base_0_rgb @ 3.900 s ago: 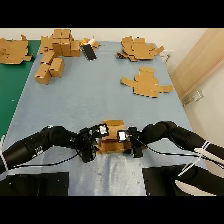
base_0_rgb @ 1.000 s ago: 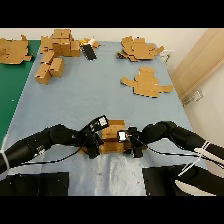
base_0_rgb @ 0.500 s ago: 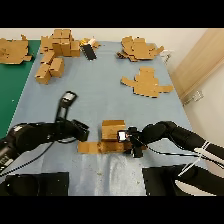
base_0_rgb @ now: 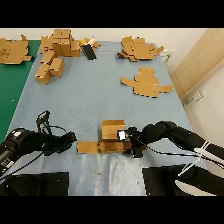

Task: Fold the box.

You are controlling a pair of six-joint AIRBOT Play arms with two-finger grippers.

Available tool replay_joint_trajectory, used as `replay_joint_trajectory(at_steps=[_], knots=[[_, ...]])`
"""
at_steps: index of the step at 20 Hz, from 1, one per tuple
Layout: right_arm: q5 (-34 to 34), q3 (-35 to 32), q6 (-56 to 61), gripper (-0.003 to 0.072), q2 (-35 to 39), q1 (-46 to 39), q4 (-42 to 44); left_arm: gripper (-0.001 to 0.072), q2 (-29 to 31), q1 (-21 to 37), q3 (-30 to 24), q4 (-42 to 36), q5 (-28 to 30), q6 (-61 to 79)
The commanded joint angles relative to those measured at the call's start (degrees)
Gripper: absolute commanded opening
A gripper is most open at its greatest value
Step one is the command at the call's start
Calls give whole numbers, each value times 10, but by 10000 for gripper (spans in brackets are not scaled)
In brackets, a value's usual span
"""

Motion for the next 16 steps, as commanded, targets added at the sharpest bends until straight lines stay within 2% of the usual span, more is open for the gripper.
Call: replay_joint_trajectory(at_steps=[1, 6, 9, 14, 16], knots=[[1, 0, 0, 520, 0, 0, 3, 11, -26, 2, -23, -57, 33, 11], [1, 0, 0, 520, 0, 0, 3, 10, -71, 2, -28, -137, 90, 109], [0, 0, 1, 520, 0, 0, 3, 10, -89, 2, -32, -167, 102, 155], [-4, 0, 1, 520, 0, 0, 3, 10, -94, -19, -68, -274, 173, 249], [-4, 0, 1, 520, 0, 0, 3, 10, -94, -39, -76, -294, 190, 266]])
